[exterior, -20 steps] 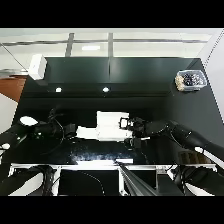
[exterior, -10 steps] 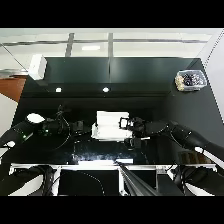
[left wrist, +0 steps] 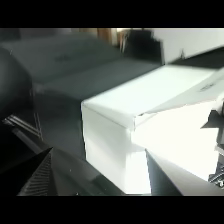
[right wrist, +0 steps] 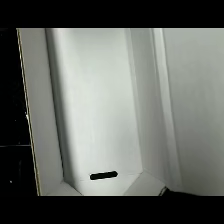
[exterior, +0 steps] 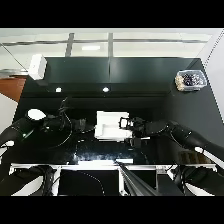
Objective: Fold the box and place the chain.
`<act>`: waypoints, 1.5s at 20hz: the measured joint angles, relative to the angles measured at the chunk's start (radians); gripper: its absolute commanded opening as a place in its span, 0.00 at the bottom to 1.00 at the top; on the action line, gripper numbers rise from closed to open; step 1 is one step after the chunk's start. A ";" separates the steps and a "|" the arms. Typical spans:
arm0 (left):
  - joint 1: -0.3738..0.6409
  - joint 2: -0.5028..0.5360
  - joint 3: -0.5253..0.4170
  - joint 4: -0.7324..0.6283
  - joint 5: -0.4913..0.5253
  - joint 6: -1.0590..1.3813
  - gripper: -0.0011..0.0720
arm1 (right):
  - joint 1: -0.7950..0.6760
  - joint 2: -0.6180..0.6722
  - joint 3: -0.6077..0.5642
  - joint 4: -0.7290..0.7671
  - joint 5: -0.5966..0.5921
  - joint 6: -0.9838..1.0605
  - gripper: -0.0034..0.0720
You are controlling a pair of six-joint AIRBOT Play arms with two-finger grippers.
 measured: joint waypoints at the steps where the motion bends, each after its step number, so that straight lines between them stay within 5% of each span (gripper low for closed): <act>1: -0.013 0.007 0.001 0.000 0.005 -0.008 0.97 | 0.000 0.000 0.000 0.000 0.000 0.001 0.51; 16: -0.287 0.023 0.014 0.159 0.235 -0.310 0.94 | 0.000 0.000 0.000 0.000 0.000 0.003 0.51; 21: -0.419 0.023 0.087 0.469 0.248 -0.651 0.94 | 0.000 0.000 0.000 0.000 0.000 0.004 0.51; 25: -0.528 0.023 0.160 0.771 0.165 -0.975 0.94 | 0.000 0.000 0.000 0.000 0.001 0.005 0.51; 30: -0.573 -0.003 0.214 0.926 0.071 -1.167 0.94 | 0.000 0.000 0.000 0.001 0.001 0.006 0.51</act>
